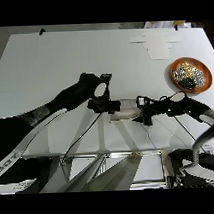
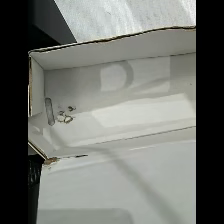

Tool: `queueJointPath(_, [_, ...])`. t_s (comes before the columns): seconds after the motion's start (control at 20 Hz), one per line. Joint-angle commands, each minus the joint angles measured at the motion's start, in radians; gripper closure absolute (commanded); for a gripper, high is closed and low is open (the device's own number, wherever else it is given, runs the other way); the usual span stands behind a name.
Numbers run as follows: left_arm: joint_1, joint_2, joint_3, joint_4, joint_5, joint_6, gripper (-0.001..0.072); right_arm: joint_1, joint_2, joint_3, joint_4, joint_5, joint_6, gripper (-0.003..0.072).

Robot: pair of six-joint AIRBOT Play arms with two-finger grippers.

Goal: Fold the box and place the chain.

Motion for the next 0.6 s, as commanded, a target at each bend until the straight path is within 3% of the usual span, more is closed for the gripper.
queueJointPath(0.0, [0.032, 0.076, -0.012, -0.023, -0.06, 0.303, 0.0286, 0.001, 0.001, 0.0, 0.0, 0.0, 0.0, 0.0238])
queueJointPath(0.1, [0.056, 0.144, -0.068, -0.037, -0.067, 0.465, 0.0185, 0.001, 0.001, 0.0, 0.0, 0.0, 0.0, 0.0238])
queueJointPath(0.2, [0.098, 0.214, -0.148, -0.108, -0.061, 0.671, 0.0178, 0.001, 0.001, 0.0, 0.0, 0.0, 0.0, 0.0238])
queueJointPath(0.3, [0.152, 0.274, -0.24, -0.213, -0.024, 1.045, 0.0176, 0.001, 0.001, 0.0, 0.0, 0.0, 0.0, 0.0238])
queueJointPath(0.4, [0.196, 0.316, -0.344, -0.321, 0.059, 1.439, 0.0176, 0.001, 0.001, 0.0, 0.0, 0.0, 0.0, 0.0238])
queueJointPath(0.55, [0.223, 0.301, -0.475, -0.512, 0.301, 1.919, 0.0176, 0.001, 0.001, 0.0, 0.0, 0.0, 0.0, 0.0238])
